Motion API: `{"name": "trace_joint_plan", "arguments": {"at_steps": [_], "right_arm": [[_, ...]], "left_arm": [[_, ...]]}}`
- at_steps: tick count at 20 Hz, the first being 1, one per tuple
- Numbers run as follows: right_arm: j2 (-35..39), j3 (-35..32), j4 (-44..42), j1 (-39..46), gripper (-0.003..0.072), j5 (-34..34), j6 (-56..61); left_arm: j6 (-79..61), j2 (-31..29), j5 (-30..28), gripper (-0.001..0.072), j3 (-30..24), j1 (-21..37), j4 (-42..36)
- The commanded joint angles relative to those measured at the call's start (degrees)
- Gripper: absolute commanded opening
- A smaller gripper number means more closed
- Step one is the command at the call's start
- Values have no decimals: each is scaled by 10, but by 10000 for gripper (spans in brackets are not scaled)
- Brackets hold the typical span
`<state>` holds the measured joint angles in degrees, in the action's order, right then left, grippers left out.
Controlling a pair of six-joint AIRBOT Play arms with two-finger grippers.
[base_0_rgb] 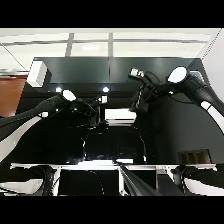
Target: Fold the box and place the chain.
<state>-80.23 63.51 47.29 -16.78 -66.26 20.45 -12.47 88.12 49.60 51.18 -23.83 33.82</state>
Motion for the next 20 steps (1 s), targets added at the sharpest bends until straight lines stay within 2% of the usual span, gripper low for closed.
{"name": "trace_joint_plan", "arguments": {"at_steps": [1,6,10,12,14,17,18,20], "right_arm": [[2,-21,1,-20,720,-15,-30],[3,-21,2,-32,720,-20,-37],[3,-21,5,-43,720,35,-38],[3,-21,6,-43,720,40,-38],[3,-21,6,-43,520,35,-37],[2,-21,12,-44,504,36,-33],[2,-21,19,-44,470,42,-20],[2,-21,23,-44,328,45,-11]], "left_arm": [[0,0,0,399,0,0,0],[0,0,1,399,0,0,0],[0,0,0,399,2,0,0],[0,0,0,399,2,0,0],[0,0,0,399,2,0,0],[0,0,0,399,2,0,0],[0,0,0,399,2,0,0],[0,0,0,399,2,0,0]]}}
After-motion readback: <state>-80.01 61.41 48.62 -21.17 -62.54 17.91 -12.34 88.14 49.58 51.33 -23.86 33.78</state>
